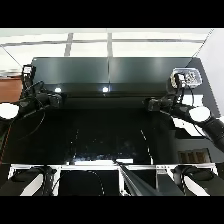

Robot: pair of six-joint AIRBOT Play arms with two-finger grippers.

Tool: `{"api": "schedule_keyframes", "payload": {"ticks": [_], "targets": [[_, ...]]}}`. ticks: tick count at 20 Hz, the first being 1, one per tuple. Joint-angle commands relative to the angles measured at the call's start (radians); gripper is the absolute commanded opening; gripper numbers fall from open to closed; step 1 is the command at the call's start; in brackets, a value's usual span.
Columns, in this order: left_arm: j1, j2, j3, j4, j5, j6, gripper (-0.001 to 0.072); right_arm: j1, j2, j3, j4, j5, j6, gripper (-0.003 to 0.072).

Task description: Fold the box and place the chain.

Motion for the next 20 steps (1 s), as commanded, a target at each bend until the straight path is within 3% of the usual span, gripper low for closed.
{"api": "schedule_keyframes", "payload": {"ticks": [1, 3, 5, 7, 8, 11, 14, 17, 20], "targets": [[0.01, -0.007, 0.01, 0.272, -0.081, -0.231, 0.0712, -0.05, 0.0, 0.178, -0.336, 0.221, 0.209, 0.0718], [0.01, -0.007, 0.009, 0.367, -0.109, -0.265, 0.0713, -0.208, -0.01, 0.314, -0.627, 0.256, 0.361, 0.0718], [0.01, -0.007, 0.009, 0.372, -0.114, -0.265, 0.0713, -0.41, -0.024, 0.386, -0.795, 0.164, 0.477, 0.0719], [0.01, -0.007, 0.009, 0.372, -0.114, -0.265, 0.0712, -0.591, -0.038, 0.44, -0.885, 0.022, 0.55, 0.0719], [0.01, -0.007, 0.009, 0.372, -0.114, -0.265, 0.0713, -0.683, -0.07, 0.471, -0.891, 0.018, 0.582, 0.0719], [0.01, -0.007, 0.009, 0.372, -0.106, -0.264, 0.0712, -0.906, -0.231, 0.571, -0.848, 0.211, 0.583, 0.0719], [0.006, -0.007, 0.009, 0.372, -0.09, -0.23, 0.0712, -1.04, -0.442, 0.689, -0.866, 0.581, 0.408, 0.0719], [0.006, -0.007, 0.008, 0.363, -0.083, -0.23, 0.0712, -1.123, -0.571, 0.774, -0.786, 0.668, 0.258, 0.0718], [0.006, -0.007, 0.008, 0.362, -0.08, -0.232, 0.0712, -1.171, -0.679, 0.823, -0.557, 0.773, 0.048, 0.0718]]}}
